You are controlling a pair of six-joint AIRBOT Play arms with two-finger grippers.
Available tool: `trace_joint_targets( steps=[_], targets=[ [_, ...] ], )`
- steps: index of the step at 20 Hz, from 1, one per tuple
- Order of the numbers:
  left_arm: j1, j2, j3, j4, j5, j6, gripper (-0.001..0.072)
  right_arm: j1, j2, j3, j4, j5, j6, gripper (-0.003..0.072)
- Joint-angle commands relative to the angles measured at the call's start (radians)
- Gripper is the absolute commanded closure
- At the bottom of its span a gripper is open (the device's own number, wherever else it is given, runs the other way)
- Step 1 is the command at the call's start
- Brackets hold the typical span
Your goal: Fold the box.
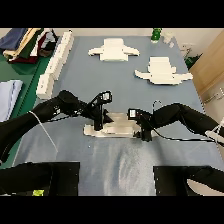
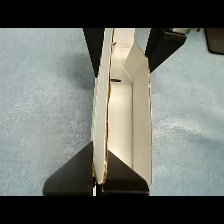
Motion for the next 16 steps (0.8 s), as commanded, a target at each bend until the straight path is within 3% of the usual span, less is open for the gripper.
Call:
trace_joint_targets(
  steps=[1,13,14,16],
  targets=[
    [0.0,-0.001,-0.009,0.003,0.025,-0.001,0.0695,0.002,0.0,0.0,0.037,0.013,0.0,0.013],
    [0.0,-0.001,-0.009,0.001,0.023,-0.003,0.0695,0.002,-0.009,-0.006,-0.016,-0.025,0.067,0.0124],
    [0.0,-0.001,-0.009,0.001,0.023,-0.003,0.0695,0.002,-0.002,-0.007,-0.03,-0.027,0.087,0.0113],
    [0.0,-0.001,-0.009,0.001,0.023,-0.003,0.0695,0.002,0.016,-0.007,-0.061,-0.026,0.15,0.0014]
  ],
)
